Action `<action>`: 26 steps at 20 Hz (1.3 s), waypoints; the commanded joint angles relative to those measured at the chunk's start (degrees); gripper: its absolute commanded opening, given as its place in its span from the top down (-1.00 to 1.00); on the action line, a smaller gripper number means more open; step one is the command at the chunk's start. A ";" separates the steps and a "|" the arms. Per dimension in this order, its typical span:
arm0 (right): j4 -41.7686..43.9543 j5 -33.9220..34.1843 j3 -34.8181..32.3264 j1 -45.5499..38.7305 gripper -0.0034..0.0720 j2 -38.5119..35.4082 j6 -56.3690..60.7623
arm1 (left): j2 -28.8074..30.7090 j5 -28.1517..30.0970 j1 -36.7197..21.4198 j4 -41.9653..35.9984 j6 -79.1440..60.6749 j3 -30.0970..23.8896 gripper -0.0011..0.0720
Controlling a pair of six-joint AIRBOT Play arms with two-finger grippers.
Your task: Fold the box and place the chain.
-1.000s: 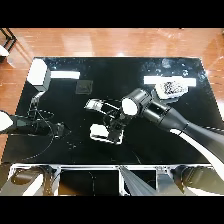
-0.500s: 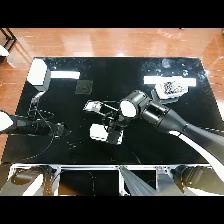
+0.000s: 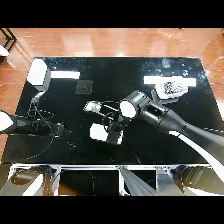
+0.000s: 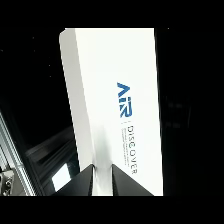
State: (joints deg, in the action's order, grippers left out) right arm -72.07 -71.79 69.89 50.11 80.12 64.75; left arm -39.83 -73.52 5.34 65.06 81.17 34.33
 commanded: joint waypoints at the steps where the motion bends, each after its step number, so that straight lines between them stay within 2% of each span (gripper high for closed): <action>1: -1.05 0.11 -0.04 0.00 0.57 0.04 0.66 | 0.04 0.02 -0.04 0.02 0.00 -0.02 -0.73; 17: -3.39 0.52 -0.02 0.00 0.56 0.04 2.43 | 0.04 0.00 -0.04 0.00 0.00 -0.02 -0.73; 19: -3.41 0.50 -0.02 0.00 -0.07 0.04 3.10 | 0.04 0.00 -0.04 0.02 0.00 -0.02 -0.73; 26: -4.96 1.51 -0.02 0.00 -0.07 0.35 4.13 | 0.04 0.02 -0.04 0.02 -0.04 -0.02 -0.73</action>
State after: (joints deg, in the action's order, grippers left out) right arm -76.27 -70.78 69.89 50.11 80.27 68.29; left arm -39.86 -73.52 5.32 65.06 81.17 34.33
